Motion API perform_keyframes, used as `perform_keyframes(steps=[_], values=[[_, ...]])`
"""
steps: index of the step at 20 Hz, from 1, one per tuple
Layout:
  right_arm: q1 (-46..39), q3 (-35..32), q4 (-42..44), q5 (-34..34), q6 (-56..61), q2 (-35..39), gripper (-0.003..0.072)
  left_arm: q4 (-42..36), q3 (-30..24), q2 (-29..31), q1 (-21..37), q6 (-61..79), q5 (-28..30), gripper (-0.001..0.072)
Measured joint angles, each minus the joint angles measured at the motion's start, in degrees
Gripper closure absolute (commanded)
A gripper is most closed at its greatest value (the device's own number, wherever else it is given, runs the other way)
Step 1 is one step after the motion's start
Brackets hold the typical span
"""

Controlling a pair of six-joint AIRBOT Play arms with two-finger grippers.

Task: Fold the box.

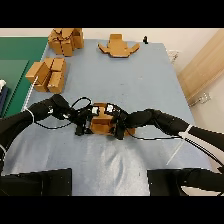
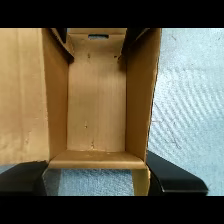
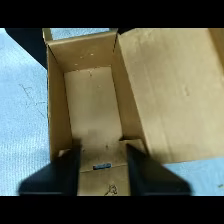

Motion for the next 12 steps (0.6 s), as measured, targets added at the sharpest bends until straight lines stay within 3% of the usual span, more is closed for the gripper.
perform_keyframes(steps=[1, 7, 12], values=[[0.0, 0.0, 0.0, 0.2, 0.0, 0.0, 0.0681, 0.0, 0.0, 0.0, 0.0, 0.0, 0.0, 0.0481], [-3.5, -0.5, -6.1, -4.0, 15.5, 6.1, 0.0683, 0.0, 0.0, 0.0, 0.0, 0.0, 0.0, 0.0481], [-12.3, -8.0, -11.3, -7.0, 40.2, 19.2, 0.0683, 0.0, 0.0, 0.0, 0.0, 0.0, 0.0, 0.0481]])
